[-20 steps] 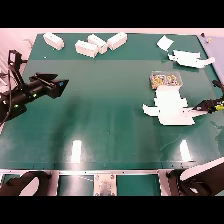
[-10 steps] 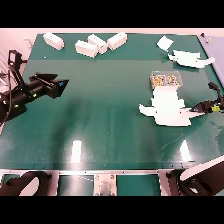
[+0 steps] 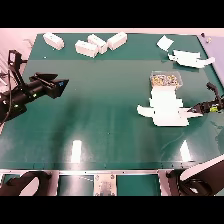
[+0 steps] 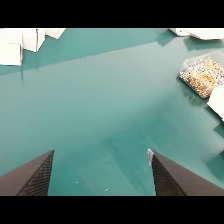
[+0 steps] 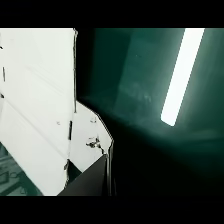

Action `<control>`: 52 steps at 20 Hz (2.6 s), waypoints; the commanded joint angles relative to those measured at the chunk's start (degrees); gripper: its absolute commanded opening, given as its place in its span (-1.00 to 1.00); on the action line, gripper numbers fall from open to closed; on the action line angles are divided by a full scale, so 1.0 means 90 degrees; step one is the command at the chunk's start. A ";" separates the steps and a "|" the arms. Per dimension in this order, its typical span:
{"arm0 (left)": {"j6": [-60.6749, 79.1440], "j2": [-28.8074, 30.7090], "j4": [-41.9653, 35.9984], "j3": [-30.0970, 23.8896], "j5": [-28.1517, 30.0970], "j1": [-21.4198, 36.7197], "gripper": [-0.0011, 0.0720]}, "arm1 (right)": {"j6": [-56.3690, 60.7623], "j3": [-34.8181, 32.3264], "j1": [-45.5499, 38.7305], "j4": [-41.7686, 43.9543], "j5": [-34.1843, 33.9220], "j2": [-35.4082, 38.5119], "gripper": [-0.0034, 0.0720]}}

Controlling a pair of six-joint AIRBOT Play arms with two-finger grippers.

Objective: Fold the box and place the chain.

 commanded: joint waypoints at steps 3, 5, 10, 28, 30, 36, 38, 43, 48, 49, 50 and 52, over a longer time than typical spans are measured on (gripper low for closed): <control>0.0002 0.0005 0.0000 -0.0002 0.0000 -0.0002 0.94 | 0.0384 -0.0022 0.0158 0.1132 0.0457 0.0058 -0.89; 0.0002 0.0005 0.0000 -0.0002 0.0000 0.0000 0.94 | 0.0624 -0.0112 0.0374 0.1127 0.0457 0.0087 -0.89; 0.0002 0.0005 0.0000 -0.0002 0.0000 -0.0002 0.94 | 0.0709 -0.0476 0.1355 0.1598 0.0452 0.0097 -0.89; 0.0002 0.0005 0.0000 -0.0002 0.0000 0.0000 0.94 | 0.1421 -0.0578 0.4384 0.3507 -0.2018 0.0083 -0.90; 0.0002 0.0005 0.0000 -0.0002 0.0000 0.0000 0.94 | 0.1428 -0.0578 0.4299 0.3502 -0.2069 0.0083 -0.90; 0.0002 0.0005 -0.0002 -0.0002 0.0044 0.0000 0.94 | 0.1715 -0.0580 0.4194 0.2382 -0.2079 0.0083 -0.90; 0.0005 0.0005 -0.0041 -0.0002 0.0041 -0.0002 0.94 | 0.1732 -0.0576 0.4194 0.2329 -0.2004 0.0085 -0.90; 0.0002 0.0005 -0.0044 -0.0002 0.0022 0.0000 0.94 | 0.1734 -0.0425 0.4199 0.2212 -0.2011 0.0085 -0.90; 0.0000 0.0005 -0.0044 -0.0002 0.0036 -0.0002 0.94 | 0.1756 -0.0423 0.4206 0.2237 -0.2013 0.0085 -0.90; 0.0002 0.0005 -0.0049 -0.0002 0.0036 -0.0002 0.94 | 0.1756 -0.0423 0.4209 0.2239 -0.2018 0.0085 -0.90; 0.0002 0.0005 -0.0053 -0.0002 0.0036 -0.0002 0.94 | 0.1758 -0.0423 0.4209 0.2300 -0.2028 0.0085 -0.90; 0.0002 0.0005 -0.0061 -0.0002 0.0044 0.0000 0.94 | 0.1761 -0.0423 0.4223 0.2448 -0.2154 0.0085 -0.90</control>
